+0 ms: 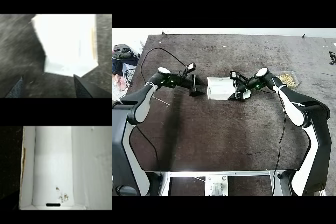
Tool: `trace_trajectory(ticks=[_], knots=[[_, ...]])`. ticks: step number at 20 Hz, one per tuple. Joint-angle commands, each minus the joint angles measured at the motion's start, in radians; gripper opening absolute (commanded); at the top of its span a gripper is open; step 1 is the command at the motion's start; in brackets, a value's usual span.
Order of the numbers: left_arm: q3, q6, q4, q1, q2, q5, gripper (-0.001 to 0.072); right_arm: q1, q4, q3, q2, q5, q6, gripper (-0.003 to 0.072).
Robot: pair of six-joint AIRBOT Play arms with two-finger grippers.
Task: Fold the box and place the chain.
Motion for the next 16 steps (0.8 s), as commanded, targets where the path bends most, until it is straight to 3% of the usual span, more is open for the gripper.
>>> trace_trajectory(ticks=[1, 16], knots=[[0.000, 0.050, -0.011, -0.002, -0.011, -0.046, 0.0720, 0.001, 0.000, 0.000, 0.000, 0.000, 0.000, 0.0538], [0.000, 0.121, -0.048, -0.003, -0.011, -0.085, 0.0720, 0.001, 0.000, 0.000, 0.000, 0.000, 0.000, 0.0539]])
